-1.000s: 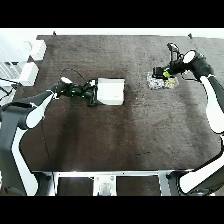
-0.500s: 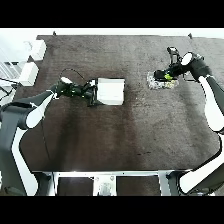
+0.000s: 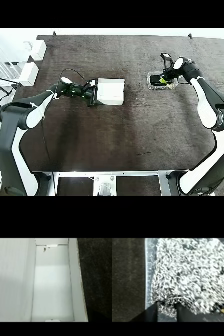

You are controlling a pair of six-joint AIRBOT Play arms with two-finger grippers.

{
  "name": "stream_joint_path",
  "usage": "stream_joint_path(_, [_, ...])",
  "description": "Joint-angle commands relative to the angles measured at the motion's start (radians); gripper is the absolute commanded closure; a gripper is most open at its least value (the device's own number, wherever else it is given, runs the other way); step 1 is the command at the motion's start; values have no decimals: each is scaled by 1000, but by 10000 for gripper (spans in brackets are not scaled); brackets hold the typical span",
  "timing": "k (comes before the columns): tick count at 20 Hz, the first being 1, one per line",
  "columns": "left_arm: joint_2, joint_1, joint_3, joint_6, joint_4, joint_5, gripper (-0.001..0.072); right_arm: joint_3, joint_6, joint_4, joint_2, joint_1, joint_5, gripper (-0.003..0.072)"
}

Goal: Fold the box and place the chain.

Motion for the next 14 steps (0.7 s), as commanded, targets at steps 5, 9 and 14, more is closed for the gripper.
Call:
stream_joint_path(5, [0, 0, 0, 0, 0, 0, 400, 123, -2, -4, -10, 13, 46, 670])
stream_joint_path(9, [0, 0, 0, 0, 0, 0, 400, 244, -2, -36, -3, 12, 185, 670])
stream_joint_path(14, [0, 0, 0, 0, 0, 0, 400, 278, -23, -57, 123, 12, 248, 670])
